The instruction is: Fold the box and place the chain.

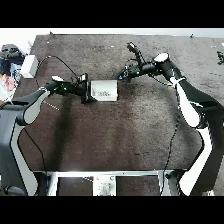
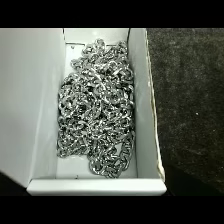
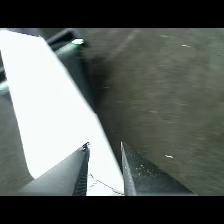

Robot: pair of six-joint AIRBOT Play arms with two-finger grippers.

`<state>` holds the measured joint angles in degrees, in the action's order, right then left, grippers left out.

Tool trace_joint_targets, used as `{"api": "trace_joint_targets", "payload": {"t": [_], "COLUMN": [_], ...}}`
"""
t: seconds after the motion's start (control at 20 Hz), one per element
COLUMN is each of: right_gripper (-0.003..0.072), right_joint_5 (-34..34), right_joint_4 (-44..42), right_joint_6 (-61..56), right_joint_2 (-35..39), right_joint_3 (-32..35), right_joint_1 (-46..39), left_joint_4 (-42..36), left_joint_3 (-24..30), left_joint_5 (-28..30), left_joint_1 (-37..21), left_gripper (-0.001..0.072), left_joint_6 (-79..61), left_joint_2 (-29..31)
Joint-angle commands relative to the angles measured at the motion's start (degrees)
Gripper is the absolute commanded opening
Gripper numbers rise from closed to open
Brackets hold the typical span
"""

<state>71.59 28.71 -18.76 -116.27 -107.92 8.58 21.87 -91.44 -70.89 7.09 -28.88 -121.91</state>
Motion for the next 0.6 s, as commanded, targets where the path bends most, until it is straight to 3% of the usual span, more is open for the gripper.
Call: {"api": "trace_joint_targets", "payload": {"t": [0.0, 0.55], "right_gripper": [0.0244, 0.0244], "right_joint_5": [3.4, 3.0], "right_joint_4": [-0.4, 7.0], "right_joint_6": [2.2, 4.2], "right_joint_2": [1.2, 2.8], "right_joint_3": [0.0, 0.0], "right_joint_1": [0.1, 5.1], "left_joint_4": [0.0, 0.0], "left_joint_3": [0.0, 0.0], "left_joint_5": [0.0, 0.0], "left_joint_1": [0.0, 0.0], "left_gripper": [0.0351, 0.0351], "left_joint_6": [0.0, 0.0], "left_joint_2": [0.0, 0.0]}}
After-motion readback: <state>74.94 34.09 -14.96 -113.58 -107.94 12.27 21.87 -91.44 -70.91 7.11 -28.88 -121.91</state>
